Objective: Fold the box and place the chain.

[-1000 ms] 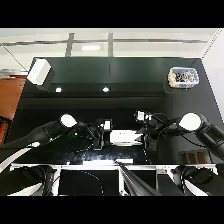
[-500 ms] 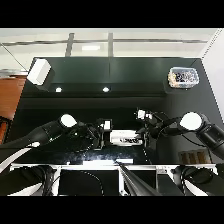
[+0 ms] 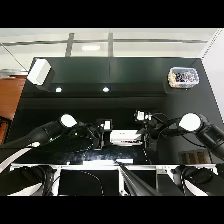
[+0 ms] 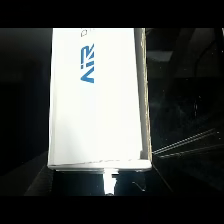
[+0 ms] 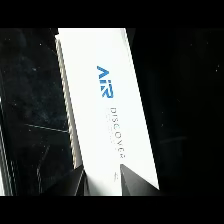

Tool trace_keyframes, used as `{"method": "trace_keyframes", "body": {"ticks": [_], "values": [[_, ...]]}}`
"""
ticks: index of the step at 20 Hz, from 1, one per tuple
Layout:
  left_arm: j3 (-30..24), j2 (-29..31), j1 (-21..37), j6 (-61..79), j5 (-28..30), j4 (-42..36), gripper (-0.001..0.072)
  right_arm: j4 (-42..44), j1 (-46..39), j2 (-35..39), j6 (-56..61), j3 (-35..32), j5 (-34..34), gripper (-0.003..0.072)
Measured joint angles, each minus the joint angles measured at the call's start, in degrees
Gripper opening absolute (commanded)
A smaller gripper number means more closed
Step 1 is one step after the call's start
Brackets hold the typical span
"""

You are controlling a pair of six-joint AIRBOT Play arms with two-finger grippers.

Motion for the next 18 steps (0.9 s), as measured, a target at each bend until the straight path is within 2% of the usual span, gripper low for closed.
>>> {"method": "trace_keyframes", "body": {"ticks": [11,12,13,18], "values": [[0.0,0.0,0.0,-0.04,0.0,-0.02,0.0398,-1.01,0.26,0.0,0.15,-0.11,-0.07,0.0275],[0.0,0.0,0.0,-0.07,0.0,-0.02,0.0398,-1.11,0.52,0.0,0.17,-0.11,-0.07,0.0367],[0.0,0.0,0.0,-0.04,0.0,0.0,0.0398,-1.49,0.87,0.0,0.42,-0.11,-0.07,0.0402],[0.0,0.0,0.0,0.09,-0.02,0.02,0.0398,-1.7,2.56,-0.04,1.07,-0.11,-1.36,0.0397]]}}
